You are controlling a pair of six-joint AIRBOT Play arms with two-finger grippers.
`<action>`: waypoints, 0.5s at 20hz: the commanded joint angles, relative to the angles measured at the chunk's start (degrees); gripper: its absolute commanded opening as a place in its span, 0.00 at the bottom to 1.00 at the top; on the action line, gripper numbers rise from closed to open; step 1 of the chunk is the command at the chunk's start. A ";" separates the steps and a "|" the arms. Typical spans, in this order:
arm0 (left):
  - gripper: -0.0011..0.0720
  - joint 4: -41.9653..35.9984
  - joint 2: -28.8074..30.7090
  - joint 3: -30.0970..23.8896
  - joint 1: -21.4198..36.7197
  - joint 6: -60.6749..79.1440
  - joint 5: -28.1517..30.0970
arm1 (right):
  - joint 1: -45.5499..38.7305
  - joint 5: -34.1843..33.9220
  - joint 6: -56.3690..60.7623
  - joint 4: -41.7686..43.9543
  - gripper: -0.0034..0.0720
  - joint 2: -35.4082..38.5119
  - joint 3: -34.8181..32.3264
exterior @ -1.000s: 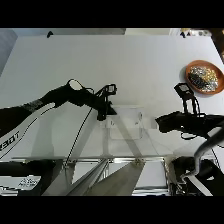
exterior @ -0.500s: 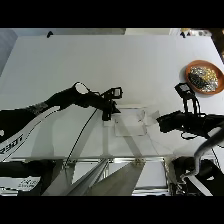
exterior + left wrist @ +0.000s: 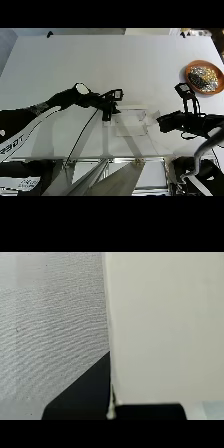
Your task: Fold the box and place the chain.
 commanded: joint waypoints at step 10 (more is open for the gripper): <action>0.02 -0.76 0.02 -0.02 0.11 -7.93 0.59 | 0.02 0.09 0.04 0.02 0.49 0.04 0.02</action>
